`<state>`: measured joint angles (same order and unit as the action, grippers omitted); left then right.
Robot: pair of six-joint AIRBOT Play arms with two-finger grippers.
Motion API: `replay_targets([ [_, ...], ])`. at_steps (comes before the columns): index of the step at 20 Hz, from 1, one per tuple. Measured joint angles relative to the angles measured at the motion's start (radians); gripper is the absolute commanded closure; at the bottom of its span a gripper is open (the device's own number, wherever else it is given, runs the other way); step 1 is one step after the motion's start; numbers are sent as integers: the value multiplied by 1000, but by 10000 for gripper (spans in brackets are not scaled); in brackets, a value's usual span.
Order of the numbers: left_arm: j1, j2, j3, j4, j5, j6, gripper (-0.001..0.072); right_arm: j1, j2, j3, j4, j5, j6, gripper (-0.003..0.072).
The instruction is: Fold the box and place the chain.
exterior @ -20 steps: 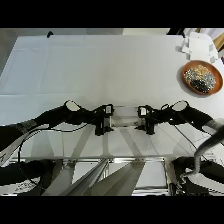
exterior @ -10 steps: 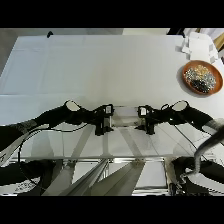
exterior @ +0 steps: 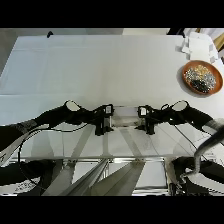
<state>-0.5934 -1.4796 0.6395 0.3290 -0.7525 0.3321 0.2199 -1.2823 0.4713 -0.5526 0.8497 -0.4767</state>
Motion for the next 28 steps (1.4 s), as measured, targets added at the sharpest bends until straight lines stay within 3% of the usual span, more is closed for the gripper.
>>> replay_targets([
  [19,0,0,0,0,0,0,319,0,0,0,5,2,-5,319],
  [20,0,0,0,0,0,0,319,0,0,0,6,2,-5,232],
  [21,0,0,0,0,0,0,319,0,0,0,6,2,-5,90],
  [23,-1,-2,0,-1,2,1,319,0,0,-1,6,1,0,-9],
  [28,-1,-2,0,0,2,0,319,1,39,0,-9,6,74,-9],
])
